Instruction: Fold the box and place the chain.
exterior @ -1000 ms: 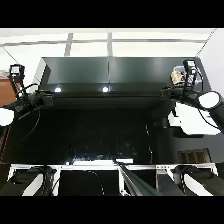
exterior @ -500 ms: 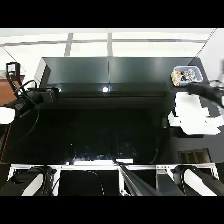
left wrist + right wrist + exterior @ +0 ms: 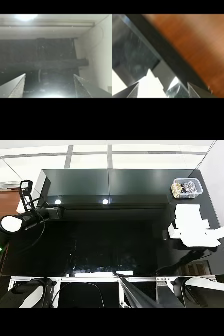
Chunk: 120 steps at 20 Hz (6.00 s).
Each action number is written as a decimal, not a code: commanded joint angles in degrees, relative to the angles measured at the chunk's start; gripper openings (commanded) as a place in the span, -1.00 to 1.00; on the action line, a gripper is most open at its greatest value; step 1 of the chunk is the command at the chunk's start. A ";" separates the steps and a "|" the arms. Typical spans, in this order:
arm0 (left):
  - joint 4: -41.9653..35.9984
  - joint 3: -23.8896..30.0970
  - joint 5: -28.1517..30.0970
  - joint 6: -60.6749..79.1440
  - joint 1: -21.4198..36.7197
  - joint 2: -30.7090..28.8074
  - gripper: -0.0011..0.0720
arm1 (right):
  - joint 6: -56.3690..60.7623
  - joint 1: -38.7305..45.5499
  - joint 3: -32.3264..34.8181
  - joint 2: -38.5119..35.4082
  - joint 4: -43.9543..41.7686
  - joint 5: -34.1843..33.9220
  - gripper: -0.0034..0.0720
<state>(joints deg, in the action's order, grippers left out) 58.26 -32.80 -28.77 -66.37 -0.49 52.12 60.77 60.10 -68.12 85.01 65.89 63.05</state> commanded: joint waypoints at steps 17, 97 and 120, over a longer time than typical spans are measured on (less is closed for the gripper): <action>-2.45 0.02 -0.48 -0.04 -0.02 1.33 0.97 | -17.09 -8.90 4.15 -3.43 -22.67 14.95 -0.84; -14.40 -23.78 -18.40 67.52 -28.57 35.67 -0.88 | -36.46 -69.18 33.33 -29.97 -9.38 -9.31 0.87; -10.36 -23.76 -20.98 67.47 -28.74 36.98 -0.88 | -62.62 -82.73 40.06 -25.73 -19.50 -17.33 0.87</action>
<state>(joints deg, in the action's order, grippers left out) 47.79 -56.55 -49.23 1.08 -29.19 89.06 2.55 -22.39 -28.08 58.08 48.56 45.21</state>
